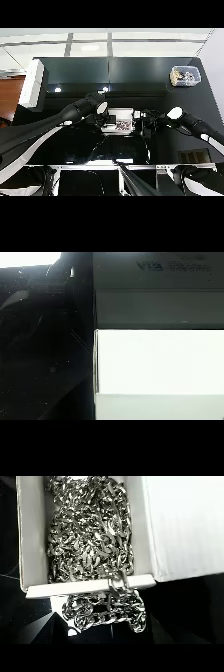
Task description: Fold the box and place the chain.
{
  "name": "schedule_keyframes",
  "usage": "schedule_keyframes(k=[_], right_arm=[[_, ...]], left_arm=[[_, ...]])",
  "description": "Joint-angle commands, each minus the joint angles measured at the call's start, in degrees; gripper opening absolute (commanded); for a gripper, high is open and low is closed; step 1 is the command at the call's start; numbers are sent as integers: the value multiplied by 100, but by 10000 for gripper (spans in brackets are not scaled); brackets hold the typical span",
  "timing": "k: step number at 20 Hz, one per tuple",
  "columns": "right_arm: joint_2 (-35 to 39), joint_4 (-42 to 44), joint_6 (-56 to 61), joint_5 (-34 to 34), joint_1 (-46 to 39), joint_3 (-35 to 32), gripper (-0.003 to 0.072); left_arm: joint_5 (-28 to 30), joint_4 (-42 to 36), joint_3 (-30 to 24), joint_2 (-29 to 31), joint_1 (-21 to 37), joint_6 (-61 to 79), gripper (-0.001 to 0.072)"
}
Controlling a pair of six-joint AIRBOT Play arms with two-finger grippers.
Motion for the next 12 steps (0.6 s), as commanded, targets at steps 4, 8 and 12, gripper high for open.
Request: schedule_keyframes(k=[4, 8, 12], right_arm=[[-24, -24, 0, -17, 0, 7, 707], [-24, -24, -2, -22, 0, 7, 707], [-24, -26, 42, -20, 0, 7, 707]], left_arm=[[2, 2, 2, -2, 2, 2, 31], [0, 2, 2, -2, 2, 2, 31], [0, 0, 2, -2, 2, 2, 31]])
